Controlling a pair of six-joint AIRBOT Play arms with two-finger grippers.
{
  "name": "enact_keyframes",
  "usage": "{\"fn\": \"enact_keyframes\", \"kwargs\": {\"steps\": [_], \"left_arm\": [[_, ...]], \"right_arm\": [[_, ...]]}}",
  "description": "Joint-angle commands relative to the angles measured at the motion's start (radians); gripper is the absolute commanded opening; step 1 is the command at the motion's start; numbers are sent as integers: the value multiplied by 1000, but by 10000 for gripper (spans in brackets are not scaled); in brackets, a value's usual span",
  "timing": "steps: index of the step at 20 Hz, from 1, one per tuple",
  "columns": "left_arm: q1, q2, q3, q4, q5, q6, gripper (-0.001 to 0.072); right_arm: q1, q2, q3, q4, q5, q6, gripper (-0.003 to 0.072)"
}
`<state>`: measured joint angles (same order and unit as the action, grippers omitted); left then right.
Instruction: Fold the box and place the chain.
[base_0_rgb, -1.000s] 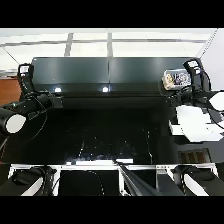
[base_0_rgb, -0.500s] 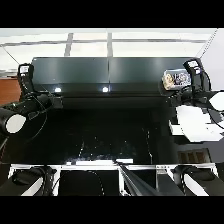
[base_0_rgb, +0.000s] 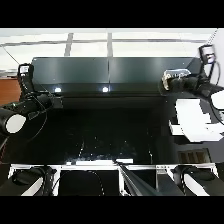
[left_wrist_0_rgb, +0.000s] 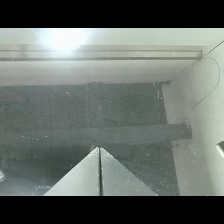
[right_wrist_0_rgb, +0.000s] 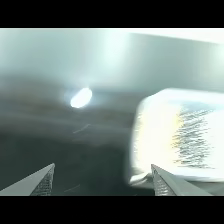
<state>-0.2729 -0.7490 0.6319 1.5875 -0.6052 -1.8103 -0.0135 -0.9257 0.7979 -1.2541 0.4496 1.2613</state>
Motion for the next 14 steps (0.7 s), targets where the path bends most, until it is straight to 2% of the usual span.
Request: {"fn": "enact_keyframes", "kwargs": {"steps": [1, 2, 4, 6, 7, 8, 9, 12, 14], "left_arm": [[1, 1, 0, 0, 0, 0, 27], [1, 1, 0, 0, 0, 0, 27], [1, 1, 0, 0, 0, 0, 27], [1, 1, 0, 0, 0, 0, 27], [1, 1, 0, 0, 0, 0, 27], [1, 1, 0, 0, 0, 0, 27], [1, 1, 0, 0, 0, 0, 27], [1, 1, 0, 0, 0, 0, 27], [1, 1, 0, 0, 0, 0, 27]], "right_arm": [[-222, -46, 28, -295, -78, 275, 710], [-356, -76, 47, -393, -21, 409, 709], [-625, -147, 98, -404, 158, 513, 709], [-841, -236, 152, -267, 297, 422, 708], [-917, -288, 182, -135, 347, 251, 708], [-974, -353, 228, 6, 433, 40, 708], [-1009, -425, 288, 69, 552, -106, 708], [-1023, -608, 430, 72, 896, -348, 708], [-1012, -645, 443, 72, 903, -394, 707]]}}
